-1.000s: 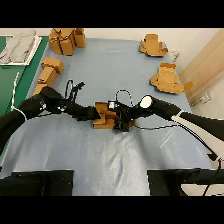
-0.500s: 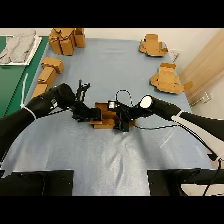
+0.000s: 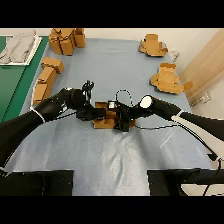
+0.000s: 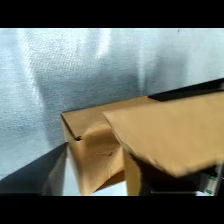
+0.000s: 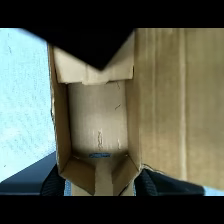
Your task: Fold the box.
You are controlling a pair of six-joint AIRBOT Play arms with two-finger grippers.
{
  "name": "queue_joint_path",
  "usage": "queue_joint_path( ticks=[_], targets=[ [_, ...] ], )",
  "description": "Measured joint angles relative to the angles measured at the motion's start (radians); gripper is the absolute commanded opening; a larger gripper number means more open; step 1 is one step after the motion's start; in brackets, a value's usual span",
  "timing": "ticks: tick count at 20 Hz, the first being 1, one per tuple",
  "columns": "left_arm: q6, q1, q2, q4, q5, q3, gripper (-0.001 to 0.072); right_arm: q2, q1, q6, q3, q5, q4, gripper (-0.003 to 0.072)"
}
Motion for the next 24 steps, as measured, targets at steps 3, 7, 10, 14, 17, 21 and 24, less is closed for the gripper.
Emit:
queue_joint_path(
  ticks=[3,7,10,14,17,21,24],
  targets=[
    [-0.018,-0.006,0.000,0.019,0.013,0.001,0.0459,0.000,0.000,0.000,0.000,-0.001,0.000,0.0401],
    [-0.028,-0.008,0.000,0.031,0.022,0.002,0.0460,0.000,0.000,0.000,0.000,-0.002,0.000,0.0401],
    [-0.042,-0.009,-0.003,0.033,0.013,0.002,0.0460,0.000,0.000,-0.001,0.000,-0.002,0.000,0.0401],
    [-0.076,-0.012,-0.027,0.037,-0.001,0.002,0.0460,0.000,0.000,-0.001,0.000,-0.002,0.000,0.0401],
    [-0.129,-0.027,-0.053,0.074,0.001,0.002,0.0459,0.000,0.000,-0.001,0.000,-0.002,0.000,0.0401],
    [-0.222,-0.064,-0.071,0.148,0.008,0.005,0.0215,-0.001,0.000,-0.001,0.000,-0.002,0.000,0.0400],
    [-0.259,-0.096,-0.076,0.213,0.008,0.009,0.0018,-0.005,0.000,0.001,0.000,-0.004,0.008,0.0401]
  ],
)
